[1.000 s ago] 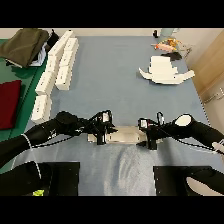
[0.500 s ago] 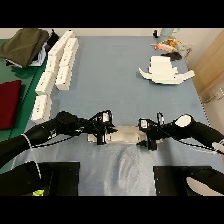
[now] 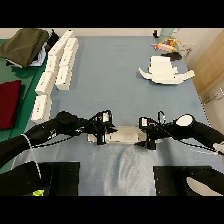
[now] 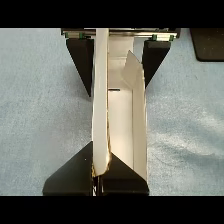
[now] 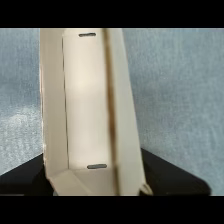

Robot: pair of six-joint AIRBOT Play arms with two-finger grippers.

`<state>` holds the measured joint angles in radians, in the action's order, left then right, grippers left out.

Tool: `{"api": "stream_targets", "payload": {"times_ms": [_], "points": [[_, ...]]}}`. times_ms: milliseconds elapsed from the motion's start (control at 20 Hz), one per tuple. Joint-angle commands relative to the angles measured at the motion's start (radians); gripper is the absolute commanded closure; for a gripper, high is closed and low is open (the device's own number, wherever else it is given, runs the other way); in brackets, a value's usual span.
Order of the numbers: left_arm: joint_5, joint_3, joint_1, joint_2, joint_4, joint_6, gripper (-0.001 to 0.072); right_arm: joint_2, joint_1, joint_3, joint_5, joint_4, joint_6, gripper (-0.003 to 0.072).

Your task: Fold the box.

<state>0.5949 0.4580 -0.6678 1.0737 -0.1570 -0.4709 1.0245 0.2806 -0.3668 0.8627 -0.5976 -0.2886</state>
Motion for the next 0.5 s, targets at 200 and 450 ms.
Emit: {"api": "stream_targets", "payload": {"times_ms": [200, 450], "points": [[0.0, 0.001, 0.0, 0.0, 0.0, 0.0, 0.0694, 0.037, 0.001, 0.003, -0.002, 0.006, -0.036, 0.0058], [0.0, 0.001, 0.0, 0.0, 0.0, 0.0, 0.0694, 0.05, 0.001, 0.003, -0.002, 0.003, -0.044, 0.0189]]}}
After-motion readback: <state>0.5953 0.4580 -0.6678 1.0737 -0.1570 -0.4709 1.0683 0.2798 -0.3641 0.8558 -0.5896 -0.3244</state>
